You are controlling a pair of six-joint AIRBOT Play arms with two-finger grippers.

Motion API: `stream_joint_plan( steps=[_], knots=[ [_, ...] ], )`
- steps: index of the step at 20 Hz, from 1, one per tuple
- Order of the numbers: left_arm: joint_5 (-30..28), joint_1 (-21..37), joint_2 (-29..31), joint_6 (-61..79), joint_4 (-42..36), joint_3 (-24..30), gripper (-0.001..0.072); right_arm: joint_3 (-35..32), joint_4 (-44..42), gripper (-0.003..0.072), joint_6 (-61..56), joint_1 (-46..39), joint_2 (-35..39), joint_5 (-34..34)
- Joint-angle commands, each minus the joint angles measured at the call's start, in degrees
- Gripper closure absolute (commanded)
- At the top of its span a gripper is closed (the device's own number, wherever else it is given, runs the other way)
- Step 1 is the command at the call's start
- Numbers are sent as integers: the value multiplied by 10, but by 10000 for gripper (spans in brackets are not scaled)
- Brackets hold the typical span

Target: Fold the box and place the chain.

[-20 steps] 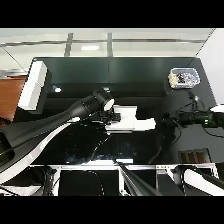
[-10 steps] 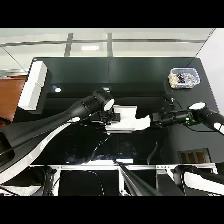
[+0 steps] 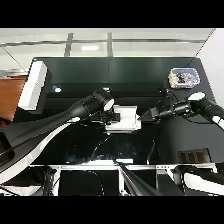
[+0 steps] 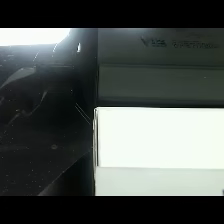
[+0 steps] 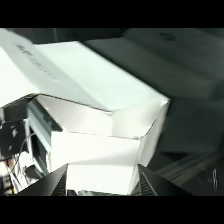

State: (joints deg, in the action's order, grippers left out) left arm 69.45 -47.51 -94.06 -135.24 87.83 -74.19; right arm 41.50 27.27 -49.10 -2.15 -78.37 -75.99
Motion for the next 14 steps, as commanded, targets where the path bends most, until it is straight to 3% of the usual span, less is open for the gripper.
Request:
stream_joint_plan(
  steps=[1,9,10,11,14],
  knots=[
    [0,0,0,0,0,0,682,5,-4,216,-16,38,0,4],
    [-1,0,0,0,0,0,682,9,16,222,-76,76,0,70],
    [-1,0,0,0,0,0,682,14,31,376,-82,84,0,73],
    [-1,0,0,0,0,0,682,23,51,434,-90,94,0,78],
    [0,0,0,0,0,0,682,51,103,434,-133,121,0,96]
  ],
)
